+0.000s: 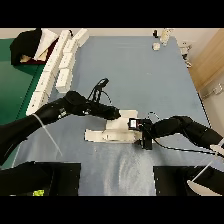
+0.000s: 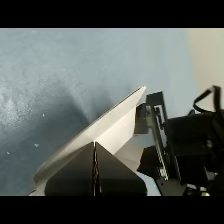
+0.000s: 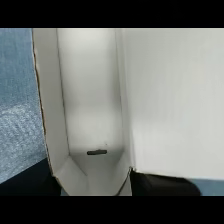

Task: Fold the box.

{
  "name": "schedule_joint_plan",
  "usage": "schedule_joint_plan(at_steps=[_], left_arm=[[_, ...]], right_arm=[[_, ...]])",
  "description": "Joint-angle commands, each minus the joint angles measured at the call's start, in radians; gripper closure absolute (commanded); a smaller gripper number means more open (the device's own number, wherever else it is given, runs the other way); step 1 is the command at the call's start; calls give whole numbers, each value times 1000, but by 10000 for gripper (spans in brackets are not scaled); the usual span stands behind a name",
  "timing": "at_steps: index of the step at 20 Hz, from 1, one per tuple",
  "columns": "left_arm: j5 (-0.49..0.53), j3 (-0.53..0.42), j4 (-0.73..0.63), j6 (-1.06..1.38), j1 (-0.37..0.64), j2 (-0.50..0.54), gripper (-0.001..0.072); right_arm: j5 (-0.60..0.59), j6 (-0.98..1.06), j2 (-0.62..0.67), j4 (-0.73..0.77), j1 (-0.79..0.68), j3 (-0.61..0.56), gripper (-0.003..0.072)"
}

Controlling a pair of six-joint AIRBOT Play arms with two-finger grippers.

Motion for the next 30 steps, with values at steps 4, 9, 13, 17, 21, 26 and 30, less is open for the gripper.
schedule_joint_plan(at_steps=[4,9,13,17,21,26,30], left_arm=[[-196,12,362,21,-10,277,698],[-223,-94,550,19,-105,457,699],[-225,-201,650,101,-116,558,696],[-168,-323,552,455,2,567,28],[-112,-388,382,759,57,485,21],[14,-386,299,915,56,317,22],[44,-356,223,982,55,249,23]], right_arm=[[0,1,0,1,0,0,147],[0,1,0,1,0,0,147],[0,1,0,1,0,0,147],[0,1,0,1,0,0,147],[0,1,0,1,0,0,147],[0,1,0,1,0,0,147],[0,1,0,1,0,0,147]])
